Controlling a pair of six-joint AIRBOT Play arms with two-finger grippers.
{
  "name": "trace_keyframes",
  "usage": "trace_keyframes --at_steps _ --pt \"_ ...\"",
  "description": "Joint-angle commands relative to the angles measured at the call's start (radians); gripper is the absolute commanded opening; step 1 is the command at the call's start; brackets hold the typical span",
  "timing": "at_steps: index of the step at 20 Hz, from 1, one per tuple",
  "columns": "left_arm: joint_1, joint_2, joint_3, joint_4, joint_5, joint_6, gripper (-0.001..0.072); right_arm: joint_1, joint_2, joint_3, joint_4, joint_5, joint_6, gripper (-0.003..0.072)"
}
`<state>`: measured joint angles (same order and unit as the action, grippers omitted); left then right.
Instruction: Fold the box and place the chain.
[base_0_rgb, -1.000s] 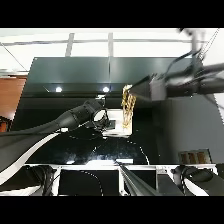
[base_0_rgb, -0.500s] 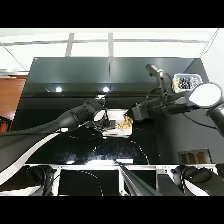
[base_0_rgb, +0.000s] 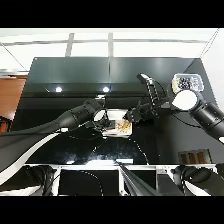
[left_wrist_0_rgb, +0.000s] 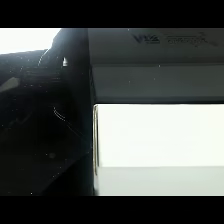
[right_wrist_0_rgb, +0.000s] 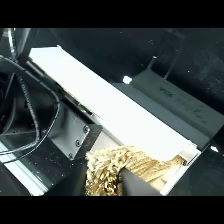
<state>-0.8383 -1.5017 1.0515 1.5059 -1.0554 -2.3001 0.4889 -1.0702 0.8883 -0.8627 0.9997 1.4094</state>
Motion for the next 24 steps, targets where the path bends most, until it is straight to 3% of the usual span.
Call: trace_keyframes --at_steps 1,4,8,9,10,11,15,18,21,24 --pt "0.001 0.0 0.001 -0.003 0.007 0.0 0.003 -0.003 -0.005 0.003 -0.027 0.009 0.046 0.0329" --pt "0.001 0.0 0.001 -0.005 0.002 -0.013 0.003 -0.097 0.028 0.041 -0.085 0.13 0.046 0.0328" --pt "0.0 0.002 0.012 -0.03 -0.005 -0.04 0.0039 -0.291 0.174 0.048 -0.153 0.211 0.046 0.0327" --pt "0.001 0.002 0.023 -0.03 -0.01 -0.048 0.0172 -0.336 0.209 0.048 -0.154 0.229 0.046 0.0327" --pt "0.0 0.002 0.041 -0.029 -0.022 -0.048 0.0435 -0.37 0.238 0.048 -0.161 0.241 0.046 0.0327" --pt "0.0 0.003 0.064 -0.031 -0.038 -0.047 0.0539 -0.4 0.261 0.048 -0.169 0.256 0.046 0.0327" --pt "-0.002 0.053 0.179 -0.005 -0.19 0.146 0.0541 -0.47 0.295 0.048 -0.171 0.277 0.046 0.0327" --pt "0.001 0.155 0.169 0.113 -0.296 0.311 0.0541 -0.477 0.295 0.048 -0.192 0.273 0.046 0.0327" --pt "0.064 0.289 0.068 0.161 -0.311 0.445 0.0541 -0.477 0.294 0.047 -0.243 0.272 0.046 0.0327" --pt "0.255 0.449 -0.146 0.107 -0.2 0.453 0.0541 -0.477 0.294 0.047 -0.262 0.268 0.046 0.0327"
